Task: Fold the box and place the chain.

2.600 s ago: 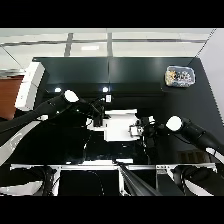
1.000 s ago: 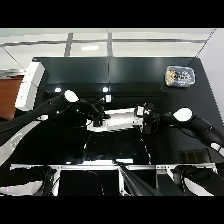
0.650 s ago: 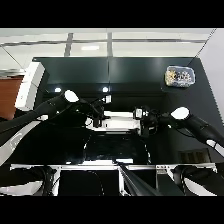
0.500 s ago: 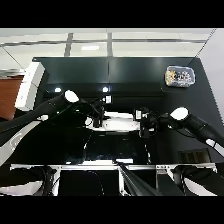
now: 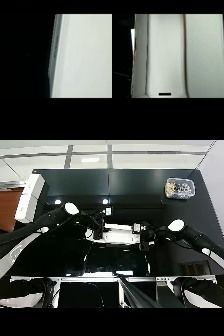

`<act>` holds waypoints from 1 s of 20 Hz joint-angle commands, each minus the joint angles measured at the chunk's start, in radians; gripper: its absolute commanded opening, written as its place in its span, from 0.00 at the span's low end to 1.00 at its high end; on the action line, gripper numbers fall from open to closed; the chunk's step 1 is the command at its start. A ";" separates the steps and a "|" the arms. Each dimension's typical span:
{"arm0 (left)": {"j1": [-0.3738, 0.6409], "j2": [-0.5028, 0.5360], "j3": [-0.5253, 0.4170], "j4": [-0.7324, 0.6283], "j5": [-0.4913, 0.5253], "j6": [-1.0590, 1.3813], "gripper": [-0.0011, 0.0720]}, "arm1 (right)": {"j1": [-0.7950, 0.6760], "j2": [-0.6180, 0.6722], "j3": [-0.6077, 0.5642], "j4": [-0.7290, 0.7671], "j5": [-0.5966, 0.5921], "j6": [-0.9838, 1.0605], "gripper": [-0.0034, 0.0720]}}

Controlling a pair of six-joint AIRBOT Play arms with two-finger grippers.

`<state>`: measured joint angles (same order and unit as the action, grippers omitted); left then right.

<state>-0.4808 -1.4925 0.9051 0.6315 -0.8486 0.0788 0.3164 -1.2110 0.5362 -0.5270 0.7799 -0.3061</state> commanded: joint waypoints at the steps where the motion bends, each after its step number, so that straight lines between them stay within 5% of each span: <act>1: 0.001 0.000 0.000 0.000 0.000 0.000 0.05 | -0.029 -0.016 0.000 0.006 -0.001 0.003 0.97; 20: 0.000 0.000 0.000 0.000 0.002 0.000 0.05 | -0.040 -0.040 0.000 0.020 -0.008 -0.022 0.97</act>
<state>-0.4808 -1.4929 0.9051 0.6312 -0.8474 0.0788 0.2756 -1.2507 0.5358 -0.5068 0.7750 -0.3302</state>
